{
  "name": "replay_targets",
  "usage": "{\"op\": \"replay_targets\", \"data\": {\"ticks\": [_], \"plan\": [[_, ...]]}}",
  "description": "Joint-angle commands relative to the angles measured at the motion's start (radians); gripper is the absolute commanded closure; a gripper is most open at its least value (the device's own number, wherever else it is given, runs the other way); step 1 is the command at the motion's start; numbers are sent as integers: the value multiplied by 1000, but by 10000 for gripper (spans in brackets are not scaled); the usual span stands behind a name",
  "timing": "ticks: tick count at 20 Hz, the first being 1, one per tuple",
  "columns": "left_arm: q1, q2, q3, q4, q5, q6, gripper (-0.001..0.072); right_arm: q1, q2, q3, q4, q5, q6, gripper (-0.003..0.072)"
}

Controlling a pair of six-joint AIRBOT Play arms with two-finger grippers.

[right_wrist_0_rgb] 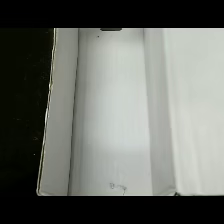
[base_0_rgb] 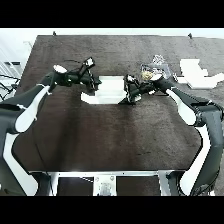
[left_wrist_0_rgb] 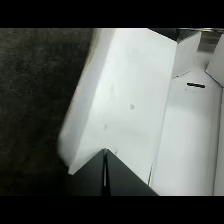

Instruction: Fold the box and place the chain.

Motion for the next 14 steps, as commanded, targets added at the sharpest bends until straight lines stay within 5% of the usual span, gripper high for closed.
{"op": "replay_targets", "data": {"ticks": [1, 2, 3, 7, 14], "plan": [[35, 68, 20, 142, -164, -18, 395, 0, -1, 0, 0, 0, 0, 93], [34, 85, 24, 232, -190, -67, 101, 0, -1, 0, 0, 0, 0, 93], [31, 93, 26, 317, -212, -110, 31, 0, -1, 0, 0, 0, 0, 93], [9, 86, 21, 444, -257, -158, 31, 0, -1, 0, 0, 0, 0, 93], [-56, 54, 12, 514, -178, -174, 31, 0, -1, 0, 0, 0, 0, 93]]}}
